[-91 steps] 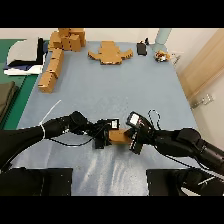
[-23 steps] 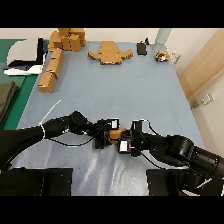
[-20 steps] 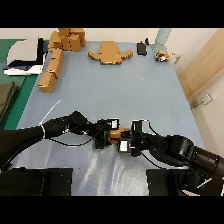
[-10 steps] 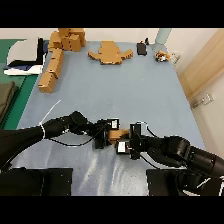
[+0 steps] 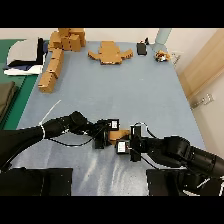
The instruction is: Fold the box.
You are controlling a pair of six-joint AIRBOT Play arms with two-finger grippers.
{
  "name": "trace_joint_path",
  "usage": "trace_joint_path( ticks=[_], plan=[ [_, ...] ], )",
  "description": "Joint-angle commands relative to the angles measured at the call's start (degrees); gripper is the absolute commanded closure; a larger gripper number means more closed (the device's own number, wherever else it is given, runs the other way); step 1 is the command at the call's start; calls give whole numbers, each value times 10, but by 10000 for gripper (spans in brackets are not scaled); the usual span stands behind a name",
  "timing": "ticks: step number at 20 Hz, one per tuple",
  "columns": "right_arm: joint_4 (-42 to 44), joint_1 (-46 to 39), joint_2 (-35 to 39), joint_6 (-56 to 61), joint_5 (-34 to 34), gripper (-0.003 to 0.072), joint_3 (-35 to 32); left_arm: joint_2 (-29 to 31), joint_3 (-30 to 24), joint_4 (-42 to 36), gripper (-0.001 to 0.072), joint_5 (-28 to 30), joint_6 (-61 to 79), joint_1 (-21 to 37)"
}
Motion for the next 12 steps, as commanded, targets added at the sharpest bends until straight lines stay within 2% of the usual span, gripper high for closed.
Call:
trace_joint_path(
  ticks=[1,5,6,7,8,10,11,12],
  plan=[
    [3,0,13,2,-3,432,4,0,0,0,235,1,0,0],
    [-1,0,45,15,-19,432,10,0,0,0,235,1,0,0],
    [-7,0,56,52,-23,459,10,0,0,0,235,1,0,0],
    [-9,0,66,125,-28,535,11,0,0,0,235,1,0,0],
    [-21,-8,75,252,-39,661,12,0,0,0,235,1,0,0],
    [-93,-61,76,501,-121,684,18,0,0,0,235,1,0,0],
    [-103,-101,75,568,-163,683,18,0,0,0,235,1,0,0],
    [-85,-153,76,578,-193,684,18,0,0,0,235,1,0,0]
  ],
)
